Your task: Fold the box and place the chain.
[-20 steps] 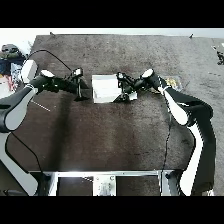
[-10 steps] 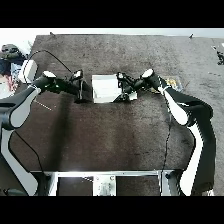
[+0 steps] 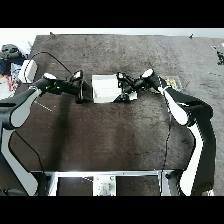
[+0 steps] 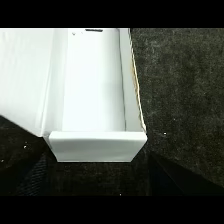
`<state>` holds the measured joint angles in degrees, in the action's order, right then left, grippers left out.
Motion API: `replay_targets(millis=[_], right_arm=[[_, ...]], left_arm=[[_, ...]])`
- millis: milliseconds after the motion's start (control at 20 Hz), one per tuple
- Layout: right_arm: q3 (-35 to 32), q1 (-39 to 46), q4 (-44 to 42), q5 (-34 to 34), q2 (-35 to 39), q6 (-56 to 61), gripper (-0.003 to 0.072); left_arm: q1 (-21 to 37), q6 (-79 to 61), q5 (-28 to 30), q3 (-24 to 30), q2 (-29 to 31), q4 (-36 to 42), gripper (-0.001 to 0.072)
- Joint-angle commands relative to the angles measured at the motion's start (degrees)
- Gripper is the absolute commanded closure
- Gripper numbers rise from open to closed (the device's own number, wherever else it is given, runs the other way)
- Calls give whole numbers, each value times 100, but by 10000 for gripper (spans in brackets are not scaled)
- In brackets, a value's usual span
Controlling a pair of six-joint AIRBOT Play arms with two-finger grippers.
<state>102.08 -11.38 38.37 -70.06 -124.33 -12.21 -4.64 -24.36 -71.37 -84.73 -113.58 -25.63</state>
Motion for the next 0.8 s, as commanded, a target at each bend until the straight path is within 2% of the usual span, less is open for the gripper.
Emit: replay_targets(millis=[0, 750], right_arm=[[-2, 2, -2, 0, 4, 0, 238], [-2, 0, 0, 0, 4, 2, 238]], left_arm=[[-59, -72, 33, 4, -63, 48, -11], [-282, -407, 691, 129, -275, 420, -3]])
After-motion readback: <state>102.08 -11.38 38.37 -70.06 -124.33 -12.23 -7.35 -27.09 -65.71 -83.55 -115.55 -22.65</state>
